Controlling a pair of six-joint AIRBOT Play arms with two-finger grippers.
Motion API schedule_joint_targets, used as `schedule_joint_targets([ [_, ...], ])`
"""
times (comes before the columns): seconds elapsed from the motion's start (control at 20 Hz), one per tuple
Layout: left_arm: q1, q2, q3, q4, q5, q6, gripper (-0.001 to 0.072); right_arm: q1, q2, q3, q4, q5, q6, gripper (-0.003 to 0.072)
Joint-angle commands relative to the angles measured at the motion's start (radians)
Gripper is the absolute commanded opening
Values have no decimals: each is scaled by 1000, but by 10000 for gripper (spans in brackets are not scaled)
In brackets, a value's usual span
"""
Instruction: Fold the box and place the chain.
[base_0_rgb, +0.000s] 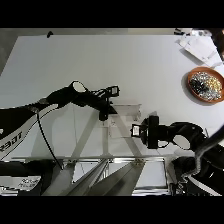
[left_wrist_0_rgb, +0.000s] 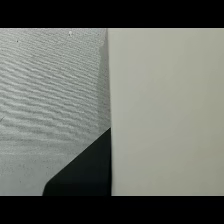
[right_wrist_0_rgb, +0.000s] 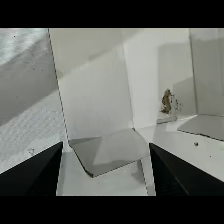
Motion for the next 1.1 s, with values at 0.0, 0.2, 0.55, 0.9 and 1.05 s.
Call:
schedule_joint_targets([
  [0.0,0,0,0,0,0,0,13,11,-1,-23,-20,-47,-8,601],
  [0.2,0,0,0,0,0,0,13,11,-1,-23,-19,-58,-31,600],
  [0.55,0,0,0,0,0,0,13,11,-1,-58,5,-118,-29,576],
  [0.9,0,0,0,0,0,0,13,11,-5,-58,60,-257,-30,575],
  [1.05,0,0,0,0,0,0,13,4,0,-58,61,-305,-31,576],
])
